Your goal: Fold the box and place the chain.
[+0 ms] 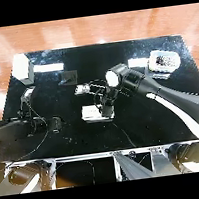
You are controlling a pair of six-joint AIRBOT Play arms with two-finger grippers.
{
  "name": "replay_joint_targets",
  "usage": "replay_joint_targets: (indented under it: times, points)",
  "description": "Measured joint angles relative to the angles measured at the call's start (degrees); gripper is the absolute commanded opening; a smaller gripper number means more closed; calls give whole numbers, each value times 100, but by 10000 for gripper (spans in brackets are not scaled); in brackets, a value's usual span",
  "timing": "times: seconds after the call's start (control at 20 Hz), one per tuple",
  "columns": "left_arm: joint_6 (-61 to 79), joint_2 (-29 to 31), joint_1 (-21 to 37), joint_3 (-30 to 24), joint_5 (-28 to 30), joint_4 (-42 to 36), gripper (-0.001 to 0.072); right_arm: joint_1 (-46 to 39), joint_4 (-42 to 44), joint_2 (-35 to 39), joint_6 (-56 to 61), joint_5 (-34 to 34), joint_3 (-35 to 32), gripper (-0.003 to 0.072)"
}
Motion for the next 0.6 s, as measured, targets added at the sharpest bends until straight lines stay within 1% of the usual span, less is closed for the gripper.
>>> replay_joint_targets:
  times: [0.3, 0.5, 0.55, 0.6]
  points:
    - [0, 0, 0, 0, -87, 0, 631, 0, -7, -7, 291, 15, 83, 382]
    - [0, 0, 0, 0, -131, 0, 631, -31, -7, 271, 713, 9, 295, 381]
    - [2, 0, 0, 0, -142, 0, 631, -59, 13, 382, 942, 4, 332, 267]
    - [2, 0, 0, 0, -151, 0, 631, -111, 35, 479, 1250, -9, 358, 30]
